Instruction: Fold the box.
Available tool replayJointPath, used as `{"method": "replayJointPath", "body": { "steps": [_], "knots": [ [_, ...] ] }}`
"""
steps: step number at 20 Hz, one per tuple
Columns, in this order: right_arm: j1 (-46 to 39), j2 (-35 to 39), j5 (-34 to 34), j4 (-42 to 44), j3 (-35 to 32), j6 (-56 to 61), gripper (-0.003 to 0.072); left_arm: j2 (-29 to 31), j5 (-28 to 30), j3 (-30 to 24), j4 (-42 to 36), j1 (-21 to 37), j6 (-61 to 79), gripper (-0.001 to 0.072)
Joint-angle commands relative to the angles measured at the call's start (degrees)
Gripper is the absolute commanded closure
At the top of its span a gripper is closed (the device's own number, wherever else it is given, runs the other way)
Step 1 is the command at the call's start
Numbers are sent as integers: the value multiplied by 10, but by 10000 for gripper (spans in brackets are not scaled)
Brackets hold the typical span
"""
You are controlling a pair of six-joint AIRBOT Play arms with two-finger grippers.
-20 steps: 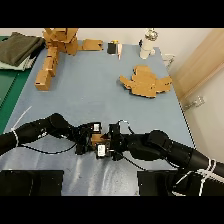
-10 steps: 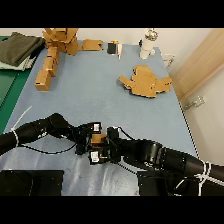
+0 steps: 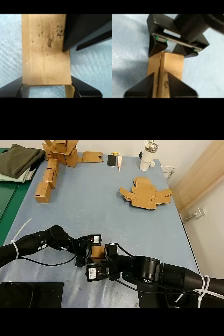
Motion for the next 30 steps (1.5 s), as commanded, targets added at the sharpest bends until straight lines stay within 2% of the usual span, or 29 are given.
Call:
{"method": "replayJointPath", "body": {
  "steps": [1, 4, 6, 7, 8, 9, 10, 12, 13, 15, 17, 21, 26, 30],
  "knots": [
    [6, 1, -3, 11, 0, 3, 382, 0, 0, 0, 0, 0, 0, 245],
    [6, 28, -4, 11, 0, 29, 383, 0, 0, 0, 0, 0, 0, 245],
    [6, 84, -33, 40, 3, 132, 398, 0, 0, 0, 0, 0, 0, 245],
    [5, 118, -68, 85, 3, 217, 453, 0, 0, 0, 0, 0, 0, 245],
    [5, 144, -101, 123, 0, 308, 618, 0, 0, 0, 0, 0, 0, 245],
    [5, 166, -117, 142, -9, 418, 683, 0, 0, 0, 0, 0, 0, 245],
    [5, 183, -120, 141, -24, 528, 683, 0, 0, 0, 0, 0, 0, 245],
    [3, 202, -68, 119, -71, 764, 684, 0, 0, 0, 0, 0, 0, 245],
    [-1, 203, 0, 109, -101, 857, 685, 0, 0, 0, 0, 0, 0, 244],
    [-23, 198, 170, 109, -154, 960, 684, 0, 0, 0, 0, 0, 0, 245],
    [-61, 175, 314, 110, -188, 1012, 684, 0, 0, 0, 0, 0, 0, 245],
    [-96, 96, 415, 109, -196, 1028, 684, 0, 0, 0, 0, 0, 0, 245],
    [-85, 52, 431, 110, -196, 1034, 684, 0, 0, 0, 0, 0, 0, 245],
    [-80, 52, 388, 110, -197, 1034, 684, 0, 0, 0, 0, 0, 0, 245]
  ]
}}
